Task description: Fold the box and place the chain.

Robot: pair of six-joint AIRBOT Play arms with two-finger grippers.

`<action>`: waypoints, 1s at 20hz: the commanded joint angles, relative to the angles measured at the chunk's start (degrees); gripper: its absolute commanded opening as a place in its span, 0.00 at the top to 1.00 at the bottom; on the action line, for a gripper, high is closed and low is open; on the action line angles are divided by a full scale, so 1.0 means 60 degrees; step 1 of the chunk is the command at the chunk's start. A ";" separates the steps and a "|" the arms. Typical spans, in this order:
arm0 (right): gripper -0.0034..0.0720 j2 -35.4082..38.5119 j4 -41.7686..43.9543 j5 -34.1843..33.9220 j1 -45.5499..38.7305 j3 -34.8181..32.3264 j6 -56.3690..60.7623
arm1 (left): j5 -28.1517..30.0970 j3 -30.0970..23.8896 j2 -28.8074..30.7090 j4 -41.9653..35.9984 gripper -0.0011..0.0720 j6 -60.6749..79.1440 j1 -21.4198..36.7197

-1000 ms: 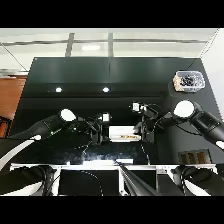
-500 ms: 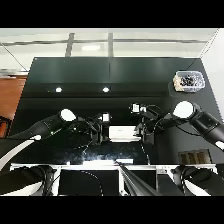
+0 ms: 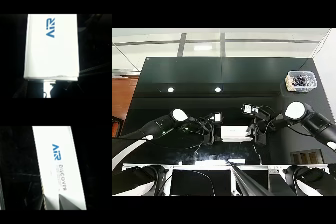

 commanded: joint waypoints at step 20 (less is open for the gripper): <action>0.96 0.0790 0.3417 0.0780 -0.1217 -0.1053 0.6033 | -0.0007 0.0000 0.0000 -0.0004 0.32 0.0007 -0.0004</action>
